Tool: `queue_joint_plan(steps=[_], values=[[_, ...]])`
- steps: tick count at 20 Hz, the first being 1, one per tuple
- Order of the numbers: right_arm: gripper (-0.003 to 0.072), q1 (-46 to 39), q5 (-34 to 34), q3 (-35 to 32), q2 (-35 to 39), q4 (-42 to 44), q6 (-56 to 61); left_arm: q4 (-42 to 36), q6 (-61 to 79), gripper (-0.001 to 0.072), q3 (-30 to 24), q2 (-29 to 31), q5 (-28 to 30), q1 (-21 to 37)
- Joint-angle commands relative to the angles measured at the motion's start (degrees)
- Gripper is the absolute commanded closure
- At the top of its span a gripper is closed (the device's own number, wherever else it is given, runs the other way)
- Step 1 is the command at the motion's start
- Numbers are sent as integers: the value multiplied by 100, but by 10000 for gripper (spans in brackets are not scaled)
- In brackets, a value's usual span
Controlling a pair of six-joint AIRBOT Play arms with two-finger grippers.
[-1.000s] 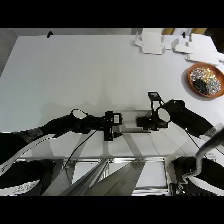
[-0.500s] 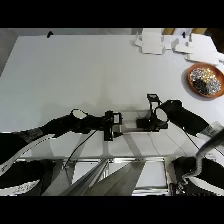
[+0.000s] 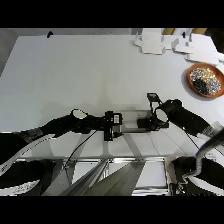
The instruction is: Fold the box and place the chain.
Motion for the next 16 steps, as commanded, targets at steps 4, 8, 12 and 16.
queue_joint_plan(steps=[4,8,12,16], values=[[334,-4,566,136,861,-33,-1528,2,0,501,0,-2,2,0],[294,-636,1871,1502,1165,-175,-2830,2,0,501,0,-2,2,0],[492,-2232,1296,2656,957,-925,-3585,2,0,501,0,-2,2,0],[516,-3991,-391,2656,538,-787,-3779,2,2,501,-2,-2,2,0]])
